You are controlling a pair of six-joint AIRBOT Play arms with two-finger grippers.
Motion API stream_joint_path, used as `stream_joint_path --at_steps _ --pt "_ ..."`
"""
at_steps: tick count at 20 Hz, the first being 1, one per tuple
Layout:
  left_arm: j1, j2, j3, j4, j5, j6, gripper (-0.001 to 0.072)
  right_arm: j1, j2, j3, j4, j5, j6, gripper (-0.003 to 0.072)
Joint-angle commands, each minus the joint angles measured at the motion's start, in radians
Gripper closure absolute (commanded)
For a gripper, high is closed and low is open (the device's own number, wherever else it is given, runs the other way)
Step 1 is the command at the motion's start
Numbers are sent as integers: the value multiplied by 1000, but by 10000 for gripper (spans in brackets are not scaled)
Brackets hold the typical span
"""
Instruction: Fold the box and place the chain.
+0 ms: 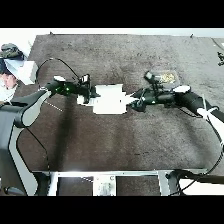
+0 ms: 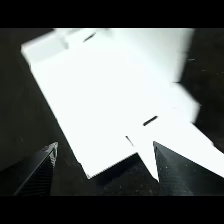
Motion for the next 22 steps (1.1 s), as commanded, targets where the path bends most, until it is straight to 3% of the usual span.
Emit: stream_joint_path --at_steps 1,4,5,9,22 --pt "0 0 0 0 0 0 697 112 0 1 -172 -130 -48 12" --pt "0 0 0 0 0 0 697 180 0 1 -300 -206 -47 10" --pt "0 0 0 0 0 0 697 197 -1 0 -324 -222 -48 -27" --pt "0 0 0 0 0 0 697 238 -38 0 -366 -284 -48 -28" --pt "0 0 0 0 0 0 697 270 -75 0 -366 -431 -10 -26"
